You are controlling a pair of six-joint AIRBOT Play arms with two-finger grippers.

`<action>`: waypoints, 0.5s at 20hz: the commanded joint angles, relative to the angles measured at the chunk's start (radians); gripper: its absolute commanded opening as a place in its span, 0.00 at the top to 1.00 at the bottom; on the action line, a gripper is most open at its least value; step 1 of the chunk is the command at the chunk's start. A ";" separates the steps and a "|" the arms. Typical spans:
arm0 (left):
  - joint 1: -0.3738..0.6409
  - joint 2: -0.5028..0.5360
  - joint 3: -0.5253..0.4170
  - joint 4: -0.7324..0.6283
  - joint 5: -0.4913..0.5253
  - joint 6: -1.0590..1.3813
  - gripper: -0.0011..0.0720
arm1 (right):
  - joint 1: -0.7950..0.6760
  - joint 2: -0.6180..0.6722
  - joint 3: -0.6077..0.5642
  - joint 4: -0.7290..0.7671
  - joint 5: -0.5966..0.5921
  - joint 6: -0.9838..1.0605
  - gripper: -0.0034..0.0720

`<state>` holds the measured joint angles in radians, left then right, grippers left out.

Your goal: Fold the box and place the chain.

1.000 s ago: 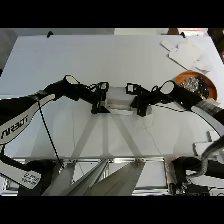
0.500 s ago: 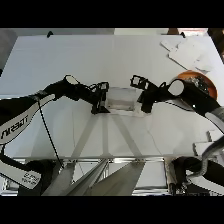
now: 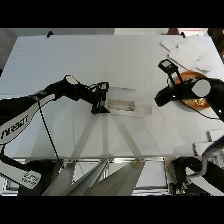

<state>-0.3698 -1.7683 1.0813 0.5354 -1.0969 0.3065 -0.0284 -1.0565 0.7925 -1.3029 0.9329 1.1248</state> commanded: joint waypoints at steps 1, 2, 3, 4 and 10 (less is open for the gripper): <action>0.000 0.000 0.000 0.000 0.001 0.000 0.70 | -0.073 0.006 -0.090 0.028 0.039 0.109 0.94; 0.000 0.000 0.000 0.000 0.001 0.000 0.70 | -0.080 0.001 -0.129 0.072 0.029 0.108 0.94; 0.000 0.000 0.000 0.000 0.001 0.000 0.70 | -0.082 -0.008 -0.161 0.123 0.010 0.105 0.94; 0.000 0.000 0.000 0.000 0.001 0.000 0.70 | -0.082 -0.024 -0.190 0.183 -0.019 0.096 0.94; 0.000 0.000 0.000 0.000 0.001 0.000 0.70 | -0.080 -0.197 -0.225 0.551 -0.083 -0.122 0.95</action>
<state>-0.3698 -1.7683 1.0813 0.5354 -1.0966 0.3061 -0.1066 -1.1812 0.5854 -0.9459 0.8715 1.1069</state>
